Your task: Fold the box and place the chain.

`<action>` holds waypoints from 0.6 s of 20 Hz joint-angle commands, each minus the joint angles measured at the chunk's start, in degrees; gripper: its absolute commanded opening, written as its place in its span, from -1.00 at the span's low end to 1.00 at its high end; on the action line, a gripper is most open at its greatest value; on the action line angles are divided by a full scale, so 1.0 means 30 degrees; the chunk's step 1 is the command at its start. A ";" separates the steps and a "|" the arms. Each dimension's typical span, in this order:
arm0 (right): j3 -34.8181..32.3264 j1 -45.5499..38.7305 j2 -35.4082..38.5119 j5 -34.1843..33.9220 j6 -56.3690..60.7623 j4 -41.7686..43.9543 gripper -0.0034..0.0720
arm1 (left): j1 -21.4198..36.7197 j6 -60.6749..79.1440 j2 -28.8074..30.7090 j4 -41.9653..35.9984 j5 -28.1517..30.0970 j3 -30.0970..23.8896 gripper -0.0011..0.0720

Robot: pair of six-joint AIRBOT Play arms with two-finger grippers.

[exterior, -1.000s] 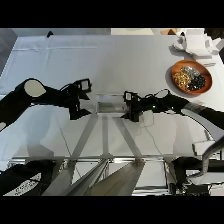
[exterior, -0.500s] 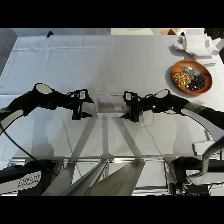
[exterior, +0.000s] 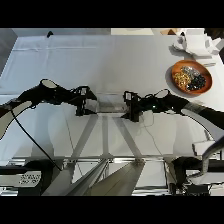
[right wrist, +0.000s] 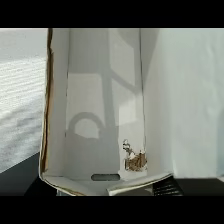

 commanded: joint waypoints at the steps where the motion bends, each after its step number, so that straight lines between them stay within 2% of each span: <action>1: 0.0007 0.0007 0.0007 0.0000 -0.0007 0.0000 0.15 | -0.0029 0.0058 -0.0299 -0.0153 -0.1122 0.0240 0.94; 12: 0.0015 0.0007 0.0007 0.0000 -0.0015 0.0000 0.15 | -0.0022 0.1290 -0.0809 0.0423 -0.0991 0.0240 0.94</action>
